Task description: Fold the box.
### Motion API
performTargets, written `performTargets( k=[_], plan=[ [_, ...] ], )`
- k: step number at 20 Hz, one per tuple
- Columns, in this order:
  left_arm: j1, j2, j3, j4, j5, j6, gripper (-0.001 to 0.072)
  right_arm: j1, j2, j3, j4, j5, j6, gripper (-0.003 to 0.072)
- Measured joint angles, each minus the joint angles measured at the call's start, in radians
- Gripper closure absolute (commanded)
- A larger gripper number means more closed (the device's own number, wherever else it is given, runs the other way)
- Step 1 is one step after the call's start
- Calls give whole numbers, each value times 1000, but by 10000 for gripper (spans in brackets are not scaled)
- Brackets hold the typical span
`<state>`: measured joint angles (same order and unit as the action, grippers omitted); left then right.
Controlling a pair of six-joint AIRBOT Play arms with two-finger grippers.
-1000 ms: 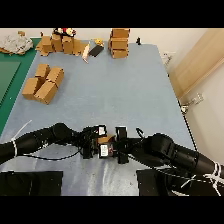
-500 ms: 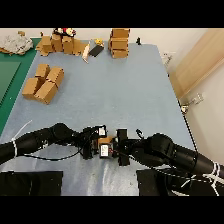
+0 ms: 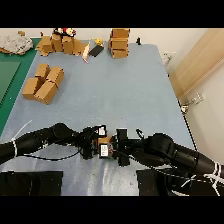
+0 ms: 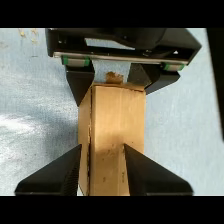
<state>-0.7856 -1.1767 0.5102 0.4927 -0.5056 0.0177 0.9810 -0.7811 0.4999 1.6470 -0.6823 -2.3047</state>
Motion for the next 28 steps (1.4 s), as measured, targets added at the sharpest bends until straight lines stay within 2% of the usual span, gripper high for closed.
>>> performTargets(
  k=[9, 12, 13, 14, 15, 19, 21, 24, 26, 28],
  plan=[
    [0, 0, 0, 0, 1, 0, 191, 0, 52, 5, 0, -30, 2, 266],
    [0, 0, 0, 0, 1, 0, 191, 0, 107, 5, 14, -62, 79, 279],
    [0, 0, 0, 0, 1, 0, 191, -1, 132, 5, 29, -90, 150, 373],
    [0, 0, 0, 0, 1, 1, 191, -2, 160, 2, 51, -125, 252, 555],
    [0, 0, 0, 0, 1, 1, 191, -2, 189, -7, 81, -159, 375, 682],
    [0, 0, 0, 0, 1, 1, 191, -2, 288, -114, 254, -175, 821, 683],
    [0, 0, 0, 0, 1, 1, 191, -2, 325, -202, 377, -91, 960, 683],
    [0, 0, 0, 0, 1, 1, 191, -2, 349, -308, 555, 159, 1072, 683],
    [0, 0, 0, 0, 1, 1, 191, -2, 342, -339, 619, 336, 1116, 683],
    [0, 0, 0, 0, 1, 1, 191, -2, 320, -356, 653, 459, 1145, 683]
  ],
)
